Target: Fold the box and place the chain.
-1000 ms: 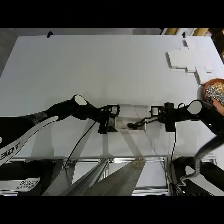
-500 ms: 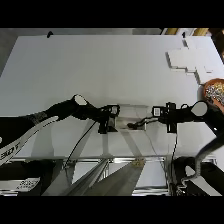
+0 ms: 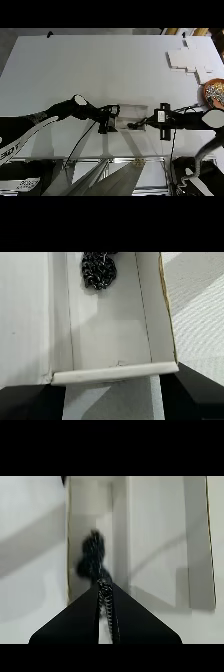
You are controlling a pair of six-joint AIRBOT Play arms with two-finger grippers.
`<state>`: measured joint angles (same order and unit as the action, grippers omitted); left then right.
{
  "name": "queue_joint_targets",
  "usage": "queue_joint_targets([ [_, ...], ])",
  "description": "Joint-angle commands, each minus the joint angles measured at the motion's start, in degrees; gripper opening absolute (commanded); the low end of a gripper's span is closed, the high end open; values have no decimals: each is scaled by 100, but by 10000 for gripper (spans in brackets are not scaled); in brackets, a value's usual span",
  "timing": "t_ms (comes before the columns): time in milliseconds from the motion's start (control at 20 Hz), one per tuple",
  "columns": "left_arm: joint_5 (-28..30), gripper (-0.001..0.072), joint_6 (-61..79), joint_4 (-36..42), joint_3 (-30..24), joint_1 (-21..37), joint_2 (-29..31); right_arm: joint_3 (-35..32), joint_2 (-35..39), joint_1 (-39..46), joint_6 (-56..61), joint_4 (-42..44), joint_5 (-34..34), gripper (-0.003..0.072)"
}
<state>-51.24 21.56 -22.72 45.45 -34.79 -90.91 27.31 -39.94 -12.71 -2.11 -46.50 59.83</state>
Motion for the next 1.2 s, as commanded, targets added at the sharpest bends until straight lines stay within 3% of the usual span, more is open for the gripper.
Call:
queue_joint_targets([
  [0, 2, 34, 0, -2, 4, 4, 2, 0, 109, -732, 13, 645, -763, 22],
  [150, 2, 34, 0, -2, 4, 7, 2, 0, -9, -1176, 15, 649, -1300, 22],
  [550, 2, 34, 0, -2, 4, 7, 2, 0, -671, -1550, 15, 833, -1495, 23],
  [600, 2, 34, 0, -2, 4, 7, 4, 0, -675, -1550, 15, 750, -1526, 41],
  [700, 2, 34, 0, -2, 4, 4, 4, 0, -660, -1547, 13, 551, -1746, 295],
  [750, 2, 34, 0, -2, 4, 7, 4, 0, -586, -1547, 20, 323, -1888, 319],
  [1000, 2, 34, 0, -2, 4, 7, 4, 0, 50, -997, 20, -1152, -1867, 319],
  [1150, 2, 34, 0, -2, 4, 7, 2, 0, 59, 0, 15, -1285, -1733, 310],
])
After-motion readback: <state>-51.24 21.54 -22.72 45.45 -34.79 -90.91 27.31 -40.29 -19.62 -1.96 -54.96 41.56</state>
